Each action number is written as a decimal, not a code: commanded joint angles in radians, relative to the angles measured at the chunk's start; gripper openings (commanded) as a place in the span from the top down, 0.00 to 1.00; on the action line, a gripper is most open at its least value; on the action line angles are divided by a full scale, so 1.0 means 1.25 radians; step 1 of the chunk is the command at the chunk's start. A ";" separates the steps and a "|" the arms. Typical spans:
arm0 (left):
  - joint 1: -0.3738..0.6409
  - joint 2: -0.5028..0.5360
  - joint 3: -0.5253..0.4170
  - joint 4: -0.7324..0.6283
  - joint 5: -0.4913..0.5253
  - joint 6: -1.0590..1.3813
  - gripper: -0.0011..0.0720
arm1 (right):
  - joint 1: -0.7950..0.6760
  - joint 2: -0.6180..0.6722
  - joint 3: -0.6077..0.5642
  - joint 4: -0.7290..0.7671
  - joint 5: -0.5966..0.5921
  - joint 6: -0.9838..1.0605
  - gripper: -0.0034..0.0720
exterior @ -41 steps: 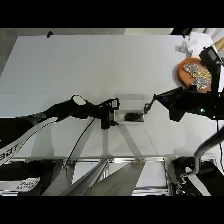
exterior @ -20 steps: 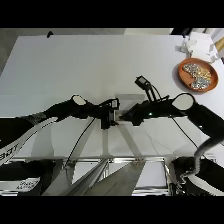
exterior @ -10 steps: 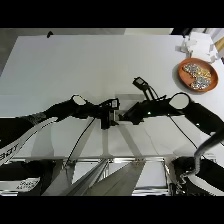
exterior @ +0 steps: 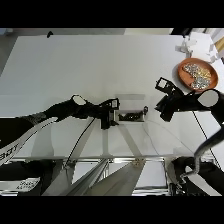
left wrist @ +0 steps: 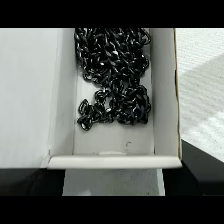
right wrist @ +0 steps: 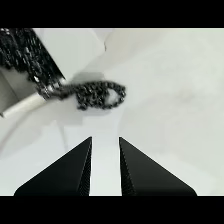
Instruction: Fold the box and place the chain.
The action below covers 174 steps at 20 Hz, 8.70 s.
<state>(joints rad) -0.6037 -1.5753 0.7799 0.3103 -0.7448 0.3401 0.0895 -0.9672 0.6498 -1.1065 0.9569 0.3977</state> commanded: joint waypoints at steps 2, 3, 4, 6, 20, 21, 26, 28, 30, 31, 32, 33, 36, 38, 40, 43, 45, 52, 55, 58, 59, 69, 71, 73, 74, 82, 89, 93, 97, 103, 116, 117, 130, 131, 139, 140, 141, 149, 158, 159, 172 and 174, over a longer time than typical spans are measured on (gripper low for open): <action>-0.001 0.001 0.000 0.000 0.000 0.000 0.80 | 0.048 -0.086 -0.005 -0.006 -0.061 -0.120 0.68; -0.001 0.001 0.000 0.000 0.000 0.000 0.80 | 0.070 -0.111 -0.005 -0.006 -0.077 -0.131 0.66; -0.001 0.000 0.000 0.000 0.000 0.000 0.80 | 0.091 -0.136 -0.005 -0.006 -0.088 -0.146 0.65; -0.001 0.001 0.000 0.000 0.000 0.000 0.80 | 0.117 -0.178 -0.005 -0.006 -0.104 -0.164 0.65; -0.001 0.001 0.000 0.000 0.000 0.000 0.80 | 0.120 -0.223 -0.005 -0.005 -0.148 -0.086 0.94; -0.001 0.001 0.000 0.000 0.000 0.000 0.80 | 0.120 -0.208 -0.005 -0.039 -0.148 -0.034 0.94; -0.001 0.001 0.000 0.000 0.000 0.000 0.80 | 0.068 -0.091 -0.005 -0.122 -0.084 0.110 0.94; -0.001 0.001 0.000 0.000 0.000 0.000 0.80 | 0.061 -0.031 -0.005 -0.121 -0.055 0.151 0.94; -0.001 0.001 0.000 0.000 0.000 0.000 0.80 | 0.062 0.036 -0.005 -0.105 -0.028 0.182 0.94; -0.001 0.001 0.000 0.000 0.000 0.000 0.80 | 0.062 0.070 -0.005 -0.083 -0.017 0.188 0.94; -0.001 0.001 0.000 0.000 0.000 0.000 0.80 | 0.062 0.106 -0.005 -0.048 -0.007 0.188 0.94; -0.001 0.001 0.000 0.000 0.000 0.000 0.80 | 0.062 0.137 -0.005 0.003 -0.003 0.188 0.94; -0.001 0.001 0.000 0.000 0.000 0.000 0.80 | 0.062 0.174 -0.005 0.218 -0.002 0.187 0.94; -0.001 0.001 0.000 0.000 0.000 0.000 0.80 | 0.062 0.172 -0.005 0.344 -0.005 0.182 0.94; -0.001 0.001 0.000 0.000 0.000 0.000 0.80 | 0.066 0.172 -0.005 0.413 -0.011 0.178 0.94; -0.001 0.001 0.000 0.000 0.000 0.000 0.80 | 0.125 0.159 -0.005 0.413 -0.049 0.178 0.94; -0.001 0.000 0.000 0.000 0.000 0.000 0.80 | 0.189 0.121 -0.005 0.413 -0.099 0.178 0.94; -0.001 0.001 0.000 0.000 0.000 0.000 0.80 | 0.334 -0.075 -0.005 0.406 -0.292 0.190 0.94; -0.001 0.001 0.000 0.000 0.000 0.000 0.80 | 0.334 -0.123 -0.005 0.336 -0.294 0.263 0.94; -0.001 0.001 0.000 0.000 0.000 0.000 0.80 | 0.334 -0.131 -0.005 0.258 -0.268 0.313 0.85; -0.001 0.001 0.000 0.000 0.000 0.000 0.80 | 0.334 -0.131 -0.005 0.256 -0.250 0.313 0.79; -0.001 0.001 0.000 0.000 0.000 0.000 0.80 | 0.309 -0.029 -0.004 0.189 -0.190 0.291 0.56; -0.001 0.001 0.000 0.000 0.000 0.000 0.80 | 0.277 -0.005 0.017 0.133 -0.188 0.289 0.56; -0.001 0.001 0.000 0.000 0.000 0.000 0.80 | 0.257 0.001 0.068 0.074 -0.173 0.279 0.57; -0.001 0.001 0.000 0.000 0.000 0.000 0.80 | 0.256 0.001 0.099 0.056 -0.160 0.229 0.57; -0.001 0.001 0.000 0.000 0.000 0.000 0.80 | 0.256 -0.088 0.146 0.054 -0.303 0.031 0.91; -0.001 0.001 0.000 0.000 0.000 0.000 0.80 | 0.258 -0.146 0.146 0.057 -0.107 -0.011 0.94; -0.001 0.001 0.000 0.000 0.000 0.000 0.80 | 0.258 -0.146 0.146 0.067 0.026 -0.011 0.94; -0.001 0.001 0.000 0.000 0.000 0.000 0.80 | 0.258 -0.146 0.146 0.099 0.101 -0.011 0.75; -0.001 0.001 0.000 0.000 0.000 0.000 0.80 | 0.273 -0.128 0.146 0.169 0.129 -0.030 0.69; -0.001 0.001 0.000 0.000 0.000 0.000 0.80 | 0.335 -0.119 0.146 0.051 0.024 -0.033 0.50; -0.001 0.001 0.000 0.000 0.000 0.000 0.80 | 0.335 -0.119 0.146 0.052 0.037 -0.033 0.50; -0.001 0.001 0.000 0.000 0.000 0.000 0.80 | 0.366 -0.175 0.146 0.058 0.015 -0.043 0.50; -0.001 0.001 0.000 0.000 0.000 0.000 0.80 | 0.366 -0.181 0.146 0.057 0.006 -0.040 0.50; -0.001 0.001 0.000 0.000 0.000 0.000 0.80 | 0.366 -0.178 0.146 0.045 -0.031 -0.023 0.64; -0.001 0.001 0.000 0.000 0.000 0.000 0.80 | 0.366 -0.174 0.146 0.044 -0.031 -0.023 0.65; -0.001 0.000 0.000 0.000 0.000 0.000 0.80 | 0.366 -0.168 0.146 0.041 -0.031 -0.023 0.66; -0.001 0.001 0.000 0.000 0.000 0.000 0.80 | 0.365 -0.146 0.146 -0.017 -0.074 0.018 0.75; -0.001 0.001 0.000 0.000 0.000 0.000 0.80 | 0.366 -0.187 0.144 0.006 -0.084 0.019 0.75; -0.001 0.001 0.000 0.000 0.000 0.000 0.80 | 0.366 -0.187 0.143 0.007 -0.083 0.019 0.75; -0.001 0.001 0.000 0.000 0.000 0.000 0.80 | 0.366 -0.172 0.122 0.043 -0.047 0.016 0.55; -0.001 0.001 0.000 0.000 0.000 0.000 0.80 | 0.366 -0.151 0.122 0.046 -0.048 0.015 0.51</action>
<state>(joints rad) -0.6052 -1.5753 0.7799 0.3126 -0.7559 0.3435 0.5457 -1.1809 0.8017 -1.0756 0.9031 0.4194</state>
